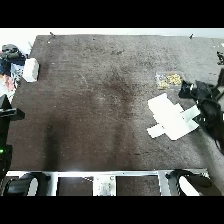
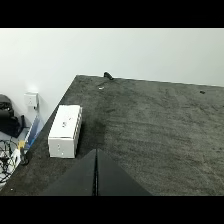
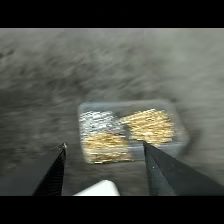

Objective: Fold the box and place the chain.

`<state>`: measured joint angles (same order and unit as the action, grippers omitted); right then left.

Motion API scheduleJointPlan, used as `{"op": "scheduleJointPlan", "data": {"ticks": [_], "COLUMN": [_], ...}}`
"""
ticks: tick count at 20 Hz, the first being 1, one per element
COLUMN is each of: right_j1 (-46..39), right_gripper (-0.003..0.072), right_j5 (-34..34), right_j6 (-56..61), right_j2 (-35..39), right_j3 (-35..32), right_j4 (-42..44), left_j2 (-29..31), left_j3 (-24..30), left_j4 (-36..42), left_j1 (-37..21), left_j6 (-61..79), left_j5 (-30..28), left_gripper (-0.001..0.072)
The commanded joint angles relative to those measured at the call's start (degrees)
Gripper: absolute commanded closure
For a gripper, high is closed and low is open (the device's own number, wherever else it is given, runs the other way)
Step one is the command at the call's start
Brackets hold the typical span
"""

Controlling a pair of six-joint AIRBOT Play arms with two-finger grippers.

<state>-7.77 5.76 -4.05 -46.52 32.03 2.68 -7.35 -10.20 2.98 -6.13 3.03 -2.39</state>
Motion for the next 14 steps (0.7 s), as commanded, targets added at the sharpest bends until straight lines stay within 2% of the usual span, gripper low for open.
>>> {"op": "scheduleJointPlan", "data": {"ticks": [1,3,5,7,8,12,14], "right_j1": [-12.9,-21.5,-28.3,-33.5,-35.1,-37.2,-36.9], "right_gripper": [0.0157,0.0157,0.0157,0.0176,0.0219,0.0219,0.0218], "right_j5": [28.7,42.6,52.5,60.0,63.0,78.6,80.8], "right_j6": [18.8,31.5,38.2,39.8,39.9,38.5,38.1], "right_j2": [-16.7,-22.9,-27.7,-32.7,-35.4,-48.2,-52.9], "right_j3": [11.7,20.0,28.3,36.7,40.5,54.0,57.8], "right_j4": [-15.8,-33.7,-44.9,-51.6,-54.3,-64.4,-67.5], "left_j2": [0.0,0.0,0.0,0.0,0.0,0.0,0.0], "left_j3": [0.0,0.0,0.0,0.0,0.0,0.0,0.0], "left_j4": [0.0,0.0,0.0,0.0,0.0,0.0,0.0], "left_j1": [0.0,0.0,0.0,0.0,0.0,0.0,0.0], "left_j6": [0.0,0.0,0.0,0.0,0.0,0.0,0.0], "left_j5": [0.0,0.0,0.0,0.0,0.0,0.0,0.0], "left_gripper": [0.0696,0.0696,0.0696,0.0696,0.0696,0.0696,0.0696]}}
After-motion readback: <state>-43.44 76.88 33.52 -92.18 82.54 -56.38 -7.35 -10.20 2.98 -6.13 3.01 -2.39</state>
